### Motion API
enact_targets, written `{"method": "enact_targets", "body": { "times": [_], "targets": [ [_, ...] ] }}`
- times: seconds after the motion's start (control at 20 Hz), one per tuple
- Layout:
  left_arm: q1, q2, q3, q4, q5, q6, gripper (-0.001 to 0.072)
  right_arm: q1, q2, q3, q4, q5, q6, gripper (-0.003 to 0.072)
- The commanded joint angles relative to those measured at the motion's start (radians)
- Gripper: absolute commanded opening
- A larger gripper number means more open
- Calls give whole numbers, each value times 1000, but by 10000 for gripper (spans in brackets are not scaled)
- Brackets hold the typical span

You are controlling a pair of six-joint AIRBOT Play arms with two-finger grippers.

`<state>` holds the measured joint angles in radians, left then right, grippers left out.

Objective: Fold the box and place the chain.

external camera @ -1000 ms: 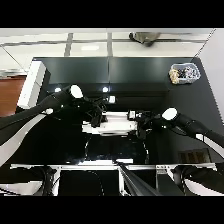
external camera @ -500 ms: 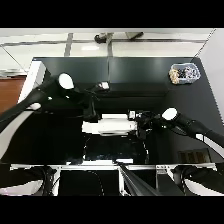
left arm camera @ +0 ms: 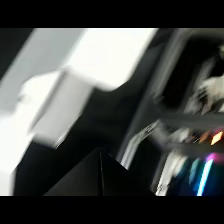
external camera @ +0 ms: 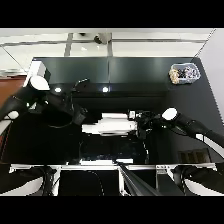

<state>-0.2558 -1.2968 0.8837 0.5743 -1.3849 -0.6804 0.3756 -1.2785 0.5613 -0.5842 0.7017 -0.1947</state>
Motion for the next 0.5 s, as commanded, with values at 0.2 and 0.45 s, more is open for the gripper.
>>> {"method": "enact_targets", "body": {
  "times": [0.2,0.45],
  "targets": [
    [-168,-56,-158,-439,578,266,21,0,-1,-1,0,0,0,198],
    [-225,-91,-98,-53,745,6,21,0,-1,-1,0,0,0,198]
  ]
}}
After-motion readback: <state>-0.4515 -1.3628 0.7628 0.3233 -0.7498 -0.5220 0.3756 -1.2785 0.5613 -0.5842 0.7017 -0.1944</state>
